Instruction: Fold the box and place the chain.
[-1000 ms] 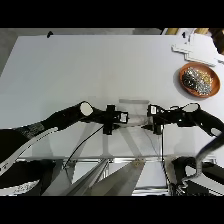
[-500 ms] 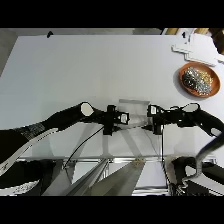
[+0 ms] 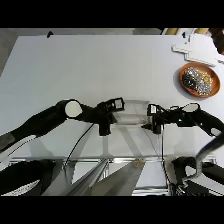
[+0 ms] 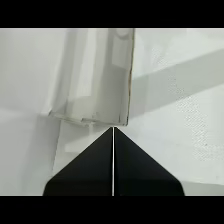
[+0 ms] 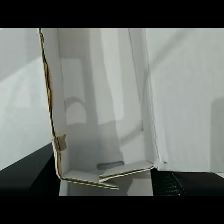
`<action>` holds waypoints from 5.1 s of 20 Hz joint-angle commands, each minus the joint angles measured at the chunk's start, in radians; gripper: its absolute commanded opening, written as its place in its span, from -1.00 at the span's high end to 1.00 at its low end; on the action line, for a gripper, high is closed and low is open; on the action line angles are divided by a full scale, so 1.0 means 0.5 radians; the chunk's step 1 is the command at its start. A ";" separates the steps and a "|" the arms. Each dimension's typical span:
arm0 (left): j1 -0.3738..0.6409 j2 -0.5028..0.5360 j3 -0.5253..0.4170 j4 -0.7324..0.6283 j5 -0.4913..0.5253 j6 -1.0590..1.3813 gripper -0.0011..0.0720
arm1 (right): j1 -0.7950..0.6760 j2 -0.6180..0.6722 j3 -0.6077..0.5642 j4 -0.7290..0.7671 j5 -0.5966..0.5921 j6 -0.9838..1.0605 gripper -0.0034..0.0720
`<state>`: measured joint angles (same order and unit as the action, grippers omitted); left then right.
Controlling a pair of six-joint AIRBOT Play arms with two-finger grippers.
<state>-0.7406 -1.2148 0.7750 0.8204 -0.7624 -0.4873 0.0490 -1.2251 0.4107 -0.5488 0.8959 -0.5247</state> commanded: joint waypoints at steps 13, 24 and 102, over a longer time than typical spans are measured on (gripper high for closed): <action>0.275 -0.007 -0.247 0.757 0.172 -2.881 0.95 | -0.001 0.001 0.001 -0.008 0.011 -0.008 -0.19; 0.268 -0.269 -0.246 -0.089 0.109 -1.967 0.96 | -0.001 0.002 0.001 -0.008 0.011 -0.008 -0.19; -0.414 -1.159 1.364 1.167 -1.142 -3.746 0.27 | -0.001 0.002 0.001 -0.008 0.011 -0.008 -0.19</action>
<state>-0.9356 -1.7679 1.4422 1.4040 -1.3079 -2.3569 0.0490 -1.2247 0.4107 -0.5526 0.9016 -0.5285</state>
